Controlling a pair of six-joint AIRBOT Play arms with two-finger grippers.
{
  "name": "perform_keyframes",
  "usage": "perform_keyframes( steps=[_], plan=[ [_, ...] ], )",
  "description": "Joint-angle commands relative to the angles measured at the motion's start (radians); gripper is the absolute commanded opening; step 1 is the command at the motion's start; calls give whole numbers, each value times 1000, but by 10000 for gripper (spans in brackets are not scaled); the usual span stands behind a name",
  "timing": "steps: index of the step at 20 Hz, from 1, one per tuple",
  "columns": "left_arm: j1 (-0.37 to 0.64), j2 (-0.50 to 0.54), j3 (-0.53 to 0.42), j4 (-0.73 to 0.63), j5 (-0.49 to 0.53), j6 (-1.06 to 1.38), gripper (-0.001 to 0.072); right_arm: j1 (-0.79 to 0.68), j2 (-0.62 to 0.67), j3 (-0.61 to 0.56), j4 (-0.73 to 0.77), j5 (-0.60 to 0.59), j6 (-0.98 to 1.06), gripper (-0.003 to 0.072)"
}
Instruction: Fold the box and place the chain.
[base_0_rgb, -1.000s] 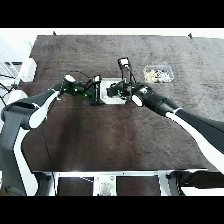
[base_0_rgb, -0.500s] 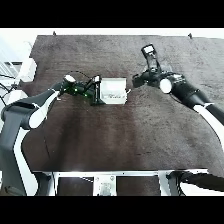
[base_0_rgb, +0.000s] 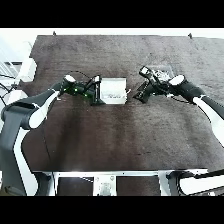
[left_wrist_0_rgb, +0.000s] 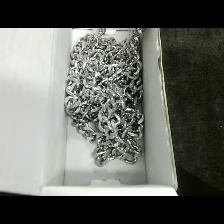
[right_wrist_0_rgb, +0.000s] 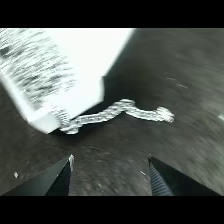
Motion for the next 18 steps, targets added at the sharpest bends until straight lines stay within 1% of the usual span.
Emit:
perform_keyframes(
  steps=[1,3,5,7,12,14,16,17,18],
  plan=[
    [0,0,0,0,2,0,393,-14,-75,33,98,145,-273,537],
    [0,0,0,0,2,0,393,-8,-85,44,98,156,-332,536],
    [0,0,0,0,2,0,393,2,-93,46,95,156,-381,496],
    [0,0,0,0,3,0,393,6,-113,58,95,156,-420,496],
    [0,0,0,0,2,0,393,21,-177,119,95,156,-439,495],
    [0,0,0,0,3,0,393,25,-190,125,95,156,-449,466],
    [0,0,0,0,3,0,393,26,-201,125,94,154,-449,465],
    [0,0,0,0,2,0,393,26,-206,125,94,151,-461,430],
    [0,0,0,0,2,0,393,26,-210,125,95,146,-472,424]
  ],
)
